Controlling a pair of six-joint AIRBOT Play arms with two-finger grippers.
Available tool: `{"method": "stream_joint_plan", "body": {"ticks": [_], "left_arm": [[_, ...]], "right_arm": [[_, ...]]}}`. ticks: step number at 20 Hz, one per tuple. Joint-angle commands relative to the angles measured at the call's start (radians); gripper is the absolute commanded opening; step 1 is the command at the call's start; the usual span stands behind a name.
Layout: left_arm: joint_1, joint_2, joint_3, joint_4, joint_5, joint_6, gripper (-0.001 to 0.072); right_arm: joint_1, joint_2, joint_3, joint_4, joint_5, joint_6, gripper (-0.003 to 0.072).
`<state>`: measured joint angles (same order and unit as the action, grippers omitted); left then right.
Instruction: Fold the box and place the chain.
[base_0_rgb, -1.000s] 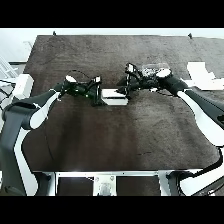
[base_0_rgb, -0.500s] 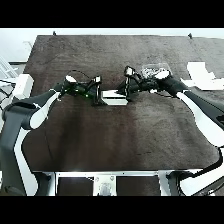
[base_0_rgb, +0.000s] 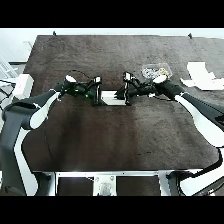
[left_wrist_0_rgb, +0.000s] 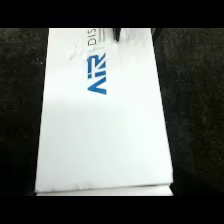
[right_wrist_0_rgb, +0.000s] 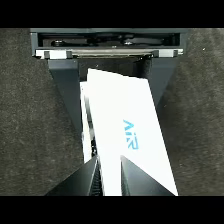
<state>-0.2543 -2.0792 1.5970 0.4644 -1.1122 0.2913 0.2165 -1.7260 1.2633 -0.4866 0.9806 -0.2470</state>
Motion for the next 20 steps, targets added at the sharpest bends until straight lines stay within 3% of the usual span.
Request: {"method": "stream_joint_plan", "body": {"ticks": [1, 8, 11, 13, 14, 20], "left_arm": [[0.0, 0.0, 0.0, -0.002, 0.002, -0.002, 0.0455], [0.0, 0.0, 0.0, -0.002, 0.002, -0.002, 0.0455], [-0.001, 0.001, 0.0, -0.002, 0.002, -0.002, 0.0455], [0.0, 0.0, 0.0, -0.002, 0.002, -0.002, 0.0455], [-0.001, 0.0, 0.0, -0.002, 0.002, -0.003, 0.0455], [-0.001, 0.0, 0.0, -0.002, 0.002, -0.002, 0.0455]], "right_arm": [[0.001, 0.0, -0.023, -0.003, 0.026, 0.003, 0.0159], [-0.023, 0.001, -0.021, 0.083, 0.095, -0.001, 0.0316], [-0.056, 0.001, -0.019, 0.184, 0.113, -0.001, 0.0291], [-0.077, 0.0, -0.019, 0.225, 0.112, 0.012, 0.0238], [-0.083, 0.0, -0.019, 0.212, 0.096, 0.062, 0.0163], [-0.043, -0.037, -0.019, -0.07, 0.072, 0.359, 0.011]]}}
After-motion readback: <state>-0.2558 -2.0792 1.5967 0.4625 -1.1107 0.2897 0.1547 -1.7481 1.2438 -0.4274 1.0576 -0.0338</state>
